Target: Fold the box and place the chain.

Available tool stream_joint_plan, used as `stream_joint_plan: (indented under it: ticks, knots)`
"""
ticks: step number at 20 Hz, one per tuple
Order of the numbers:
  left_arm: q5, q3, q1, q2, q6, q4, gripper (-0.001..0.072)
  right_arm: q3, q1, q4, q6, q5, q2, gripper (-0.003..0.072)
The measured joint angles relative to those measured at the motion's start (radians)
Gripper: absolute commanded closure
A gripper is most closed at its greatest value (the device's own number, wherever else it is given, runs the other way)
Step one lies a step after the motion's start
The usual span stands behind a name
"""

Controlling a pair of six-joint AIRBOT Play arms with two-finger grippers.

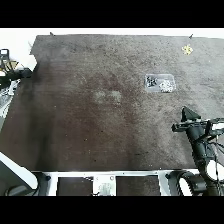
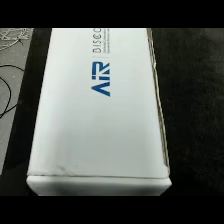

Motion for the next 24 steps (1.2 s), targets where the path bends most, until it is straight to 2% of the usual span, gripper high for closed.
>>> stream_joint_plan:
  ticks: [4,5,6,7,8,14,19,20,23,24]
  knots:
    - [0.026,0.001,-0.004,-0.032,0.016,-0.027,0.0699,0.0,0.0,0.0,0.0,0.0,0.0,0.0685]
    - [0.03,0.001,-0.005,-0.038,0.017,-0.03,0.0568,0.0,0.0,0.0,0.0,0.0,0.0,0.0685]
    - [0.032,0.001,-0.005,-0.042,0.02,-0.03,0.0064,0.0,0.0,0.0,0.0,0.0,0.0,0.0685]
    - [0.032,0.001,-0.006,-0.045,0.027,-0.03,0.0006,0.0,0.0,0.0,0.0,0.0,0.0,0.0685]
    - [0.034,0.001,-0.006,-0.047,0.035,-0.03,-0.0008,0.0,0.0,0.0,0.0,0.0,0.0,0.0685]
    - [0.046,0.003,-0.006,-0.007,0.057,-0.022,-0.0008,0.0,0.0,0.0,0.0,0.0,0.0,0.0685]
    - [-0.019,0.005,-0.002,0.13,0.06,0.0,0.0004,0.0,0.0,0.0,0.0,0.0,0.0,0.0686]
    - [-0.041,0.005,-0.002,0.171,0.059,0.0,0.0151,0.0,0.0,0.0,0.0,0.0,0.0,0.0685]
    - [-0.123,0.005,0.0,0.315,0.023,0.0,0.069,0.0,0.0,0.0,0.0,0.0,0.0,0.0685]
    - [-0.154,0.005,0.0,0.363,0.015,-0.001,0.07,0.0,0.0,0.0,0.0,0.0,0.0,0.0685]
